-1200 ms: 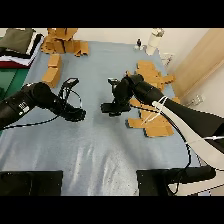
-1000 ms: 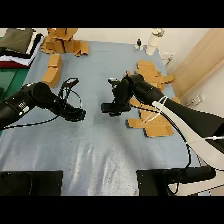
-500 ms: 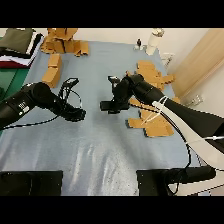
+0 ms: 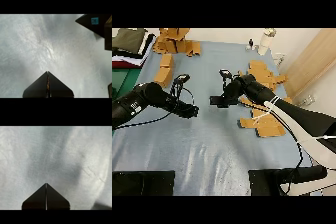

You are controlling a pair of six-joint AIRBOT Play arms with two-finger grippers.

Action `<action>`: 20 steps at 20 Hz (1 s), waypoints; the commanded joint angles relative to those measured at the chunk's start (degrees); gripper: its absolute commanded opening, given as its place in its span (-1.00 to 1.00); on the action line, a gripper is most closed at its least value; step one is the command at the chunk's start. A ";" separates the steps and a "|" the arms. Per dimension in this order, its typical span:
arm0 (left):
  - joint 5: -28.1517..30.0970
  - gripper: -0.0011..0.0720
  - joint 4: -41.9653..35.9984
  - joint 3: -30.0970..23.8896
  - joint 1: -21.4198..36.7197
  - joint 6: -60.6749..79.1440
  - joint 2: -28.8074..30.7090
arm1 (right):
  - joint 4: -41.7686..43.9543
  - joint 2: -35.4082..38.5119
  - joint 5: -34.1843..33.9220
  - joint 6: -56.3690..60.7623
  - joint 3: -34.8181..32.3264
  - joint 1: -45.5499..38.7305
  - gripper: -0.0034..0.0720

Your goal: Fold the box.

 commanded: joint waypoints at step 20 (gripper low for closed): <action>4.79 0.68 0.00 0.00 0.48 4.96 -1.53 | -24.04 -0.52 -34.69 -15.50 6.99 -54.97 0.33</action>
